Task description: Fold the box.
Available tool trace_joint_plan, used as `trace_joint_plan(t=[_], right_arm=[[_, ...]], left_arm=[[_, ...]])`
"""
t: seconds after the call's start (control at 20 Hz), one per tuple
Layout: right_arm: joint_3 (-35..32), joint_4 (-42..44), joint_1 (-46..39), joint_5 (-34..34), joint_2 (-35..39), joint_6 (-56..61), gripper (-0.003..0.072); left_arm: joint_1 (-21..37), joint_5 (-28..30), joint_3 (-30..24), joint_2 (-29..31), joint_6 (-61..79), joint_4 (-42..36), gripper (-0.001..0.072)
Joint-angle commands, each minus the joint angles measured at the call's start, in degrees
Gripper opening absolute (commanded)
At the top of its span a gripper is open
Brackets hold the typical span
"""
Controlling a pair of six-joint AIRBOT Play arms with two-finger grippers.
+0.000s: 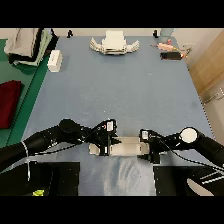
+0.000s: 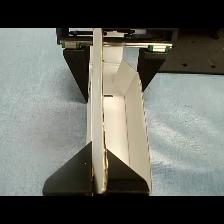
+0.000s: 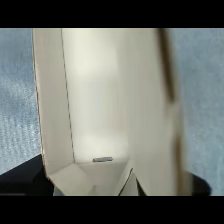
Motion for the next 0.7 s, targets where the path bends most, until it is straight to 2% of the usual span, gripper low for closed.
trace_joint_plan(t=[0.0, 0.2, 0.25, 0.3, 0.35, 0.65], right_arm=[[-0.20, 1.16, -0.37, -0.52, -0.09, -1.31, 0.0623], [-2.16, 3.26, -0.37, -2.71, -0.07, -3.21, 0.0622], [-2.14, 3.48, -0.35, -2.84, -0.07, -3.63, 0.0604], [-2.14, 3.72, -0.35, -2.84, -0.07, -4.02, 0.0541], [-2.14, 3.65, -0.35, -2.80, -0.07, -4.02, 0.0527], [-2.14, 3.26, -0.33, -3.52, 0.04, -3.96, 0.0524]], left_arm=[[0.00, 0.00, 0.00, 0.04, 0.00, 0.00, 0.0016], [0.00, 0.00, 0.00, 0.02, 0.00, 0.00, 0.0016], [0.00, 0.02, 0.00, 0.04, 0.00, 0.00, 0.0017], [0.00, 0.00, 0.00, 0.02, 0.00, 0.00, 0.0016], [0.00, 0.02, 0.00, 0.02, 0.00, 0.00, 0.0016], [0.00, 0.00, 0.00, 0.04, 0.00, 0.00, 0.0017]])
